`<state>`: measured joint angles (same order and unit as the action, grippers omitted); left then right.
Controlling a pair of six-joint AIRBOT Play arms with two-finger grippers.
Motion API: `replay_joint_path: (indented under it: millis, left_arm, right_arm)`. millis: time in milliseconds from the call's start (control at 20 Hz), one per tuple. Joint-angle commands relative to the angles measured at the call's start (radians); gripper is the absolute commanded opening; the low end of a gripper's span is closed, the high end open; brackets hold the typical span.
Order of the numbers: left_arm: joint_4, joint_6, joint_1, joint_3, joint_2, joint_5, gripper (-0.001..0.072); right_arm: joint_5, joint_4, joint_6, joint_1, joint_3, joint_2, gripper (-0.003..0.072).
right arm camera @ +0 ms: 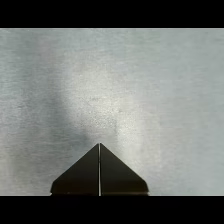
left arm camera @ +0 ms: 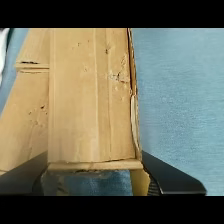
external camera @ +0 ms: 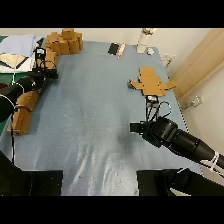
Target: Fold the box.
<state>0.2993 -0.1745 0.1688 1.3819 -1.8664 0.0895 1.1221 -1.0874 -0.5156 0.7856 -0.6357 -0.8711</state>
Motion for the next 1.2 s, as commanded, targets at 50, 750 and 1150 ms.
replay_joint_path:
  millis: [50,750,1150]
  left_arm:
    - [-0.011,0.002,0.007,0.007,-0.016,-0.084,0.0586]
    - [0.000,0.030,-0.007,0.007,0.052,-0.063,0.0693]
    - [-0.008,0.023,-0.007,-0.039,0.267,-0.146,0.0678]
  right_arm:
    - [-0.027,0.000,0.000,-0.001,-0.001,0.000,0.0004]
    - [-0.027,-0.003,0.000,-0.001,-0.001,0.000,0.0004]
    - [-0.029,-0.040,0.000,-0.001,-0.001,0.000,0.0004]
